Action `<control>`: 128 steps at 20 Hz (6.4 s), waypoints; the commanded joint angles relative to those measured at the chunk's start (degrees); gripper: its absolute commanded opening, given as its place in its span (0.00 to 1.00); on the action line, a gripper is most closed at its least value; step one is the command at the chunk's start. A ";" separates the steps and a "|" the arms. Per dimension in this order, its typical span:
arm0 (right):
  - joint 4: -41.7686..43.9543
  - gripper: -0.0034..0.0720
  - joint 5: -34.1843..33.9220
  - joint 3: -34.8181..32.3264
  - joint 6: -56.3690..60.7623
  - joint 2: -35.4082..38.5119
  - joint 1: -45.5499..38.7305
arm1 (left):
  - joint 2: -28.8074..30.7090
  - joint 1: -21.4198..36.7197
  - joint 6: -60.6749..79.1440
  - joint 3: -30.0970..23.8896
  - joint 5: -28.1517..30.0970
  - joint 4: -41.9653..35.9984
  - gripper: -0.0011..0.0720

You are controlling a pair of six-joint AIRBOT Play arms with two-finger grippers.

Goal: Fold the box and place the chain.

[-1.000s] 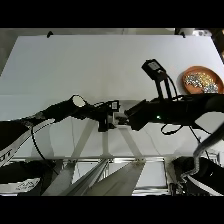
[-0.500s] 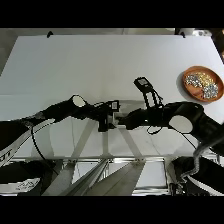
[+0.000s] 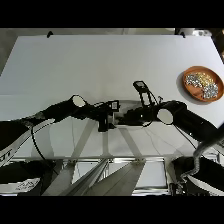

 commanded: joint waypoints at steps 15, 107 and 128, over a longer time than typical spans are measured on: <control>-13.94 0.53 12.70 2.25 -10.80 4.07 -33.75 | 0.04 0.00 0.00 0.00 0.02 0.00 0.56; 27.80 0.26 30.27 2.49 -61.02 7.89 -36.00 | 0.04 0.00 0.00 0.00 0.00 0.00 0.56; 11.23 0.83 22.05 2.29 -95.67 -8.22 -25.40 | 0.04 0.00 0.00 0.00 0.00 0.00 0.56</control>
